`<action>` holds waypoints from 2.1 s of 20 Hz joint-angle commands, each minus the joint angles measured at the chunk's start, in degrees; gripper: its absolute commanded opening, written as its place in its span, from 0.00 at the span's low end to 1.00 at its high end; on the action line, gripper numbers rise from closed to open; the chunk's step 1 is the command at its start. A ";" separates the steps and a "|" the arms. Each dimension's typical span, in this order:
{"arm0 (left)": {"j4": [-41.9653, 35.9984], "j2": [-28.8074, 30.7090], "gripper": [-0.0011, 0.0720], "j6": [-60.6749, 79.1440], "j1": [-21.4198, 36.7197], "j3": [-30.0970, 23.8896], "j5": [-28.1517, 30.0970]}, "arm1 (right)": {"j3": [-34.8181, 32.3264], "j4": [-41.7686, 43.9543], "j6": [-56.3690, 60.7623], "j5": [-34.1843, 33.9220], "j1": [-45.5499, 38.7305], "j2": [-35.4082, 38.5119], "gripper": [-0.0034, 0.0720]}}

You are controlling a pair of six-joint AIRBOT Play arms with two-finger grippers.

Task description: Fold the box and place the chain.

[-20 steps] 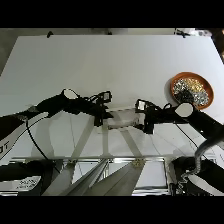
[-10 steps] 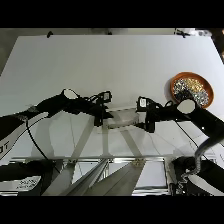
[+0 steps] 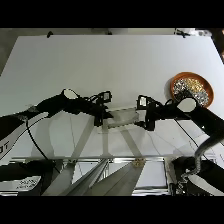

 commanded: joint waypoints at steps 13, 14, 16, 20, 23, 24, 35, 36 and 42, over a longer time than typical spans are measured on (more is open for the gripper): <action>0.00 0.02 0.03 0.00 -0.02 0.04 0.00 | 0.11 1.38 -1.03 1.05 -2.62 -2.05 0.96; 0.00 0.02 0.03 0.00 -0.02 0.04 0.00 | 0.13 1.70 -1.75 1.07 -2.62 -2.05 0.96; 0.00 0.02 0.03 0.00 -0.02 0.04 0.00 | 0.20 2.03 -2.23 1.07 -2.62 -2.05 0.96; 0.00 0.02 0.03 0.00 -0.02 0.04 0.00 | 0.48 2.36 -2.08 1.27 -2.62 -2.05 0.96; 0.00 0.02 0.03 0.00 -0.02 0.04 0.00 | 0.48 2.45 -2.05 1.27 -2.62 -2.08 0.96; 0.00 0.02 0.03 0.00 -0.02 0.04 0.00 | 0.48 2.73 -2.05 1.27 -2.62 -2.08 0.96; 0.00 0.02 0.03 0.00 -0.02 0.04 0.00 | 1.18 2.73 -0.17 1.77 -3.76 -3.85 0.97; 0.00 0.02 0.03 0.02 -0.02 0.04 0.00 | 1.33 2.82 -0.20 1.75 -3.76 -3.96 0.97; 0.00 0.02 0.03 0.00 -0.02 0.04 0.00 | 1.44 2.93 -0.20 2.27 -3.76 -4.52 1.00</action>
